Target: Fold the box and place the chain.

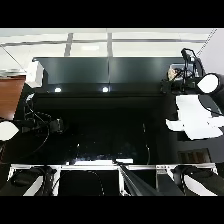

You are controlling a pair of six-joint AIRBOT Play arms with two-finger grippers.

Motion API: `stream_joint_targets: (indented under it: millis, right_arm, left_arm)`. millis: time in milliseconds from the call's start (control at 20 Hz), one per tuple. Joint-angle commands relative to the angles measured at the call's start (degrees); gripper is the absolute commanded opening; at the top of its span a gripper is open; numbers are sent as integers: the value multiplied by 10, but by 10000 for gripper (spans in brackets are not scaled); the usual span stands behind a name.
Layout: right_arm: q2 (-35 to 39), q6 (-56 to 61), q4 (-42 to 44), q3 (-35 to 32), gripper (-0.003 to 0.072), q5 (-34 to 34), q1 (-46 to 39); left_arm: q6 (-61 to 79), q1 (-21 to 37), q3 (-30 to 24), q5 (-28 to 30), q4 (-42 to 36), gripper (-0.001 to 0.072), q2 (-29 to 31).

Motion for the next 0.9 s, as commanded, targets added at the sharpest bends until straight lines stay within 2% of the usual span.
stream_joint_targets:
  millis: [0,200,350,400,500,650,750,850]
  right_arm:
    - [0,0,0,0,443,-66,0]
    - [0,1,44,0,443,-76,0]
    - [-1,0,60,0,447,-70,2]
    - [-1,0,43,0,692,-69,2]
    - [-1,3,-23,0,717,-57,-9]
    - [-2,30,-116,14,717,2,-108]
    - [-2,32,-156,26,716,16,-219]
    - [-13,32,-154,42,716,22,-351]
  left_arm:
    - [0,0,0,0,0,704,0]
    - [0,0,0,2,0,704,0]
    - [0,0,0,89,0,704,0]
    - [0,0,0,122,0,704,0]
    - [0,0,0,187,0,704,0]
    - [0,0,0,261,0,704,0]
    - [0,0,0,274,0,704,-1]
    - [0,0,0,273,0,704,-5]
